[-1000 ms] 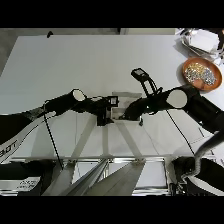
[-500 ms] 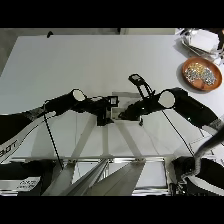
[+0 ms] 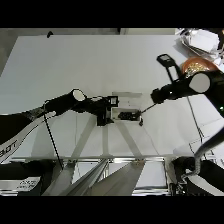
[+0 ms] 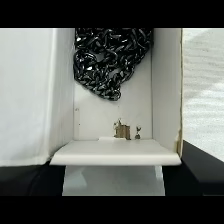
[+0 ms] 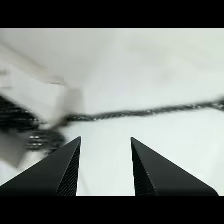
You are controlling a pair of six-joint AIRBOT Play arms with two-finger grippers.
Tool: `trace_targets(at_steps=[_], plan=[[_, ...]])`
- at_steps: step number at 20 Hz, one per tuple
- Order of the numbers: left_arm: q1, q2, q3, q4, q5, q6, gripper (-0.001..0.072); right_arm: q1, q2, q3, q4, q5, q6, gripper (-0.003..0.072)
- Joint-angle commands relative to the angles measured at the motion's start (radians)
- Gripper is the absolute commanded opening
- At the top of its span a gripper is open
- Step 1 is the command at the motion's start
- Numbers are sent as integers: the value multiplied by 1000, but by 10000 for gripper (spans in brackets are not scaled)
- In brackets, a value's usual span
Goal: Fold the box and place the chain.
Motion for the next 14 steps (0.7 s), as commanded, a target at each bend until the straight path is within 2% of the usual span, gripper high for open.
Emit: trace_targets(at_steps=[1, 3, 7, 10, 14], plan=[[1, 1, -1, 0, -2, 0, 252, -187, -61, 8, -119, -11, 9, 386], [1, 1, -1, 0, -2, 0, 252, -242, -161, 8, -120, -68, 9, 478], [1, 1, -1, 0, -2, 0, 252, -262, -341, 9, -137, -168, 10, 477], [1, 1, -1, 0, -2, 0, 252, -262, -395, 9, -146, -245, 10, 473], [1, 1, -1, 0, -2, 0, 252, -262, -432, 9, -144, -276, 10, 452]])
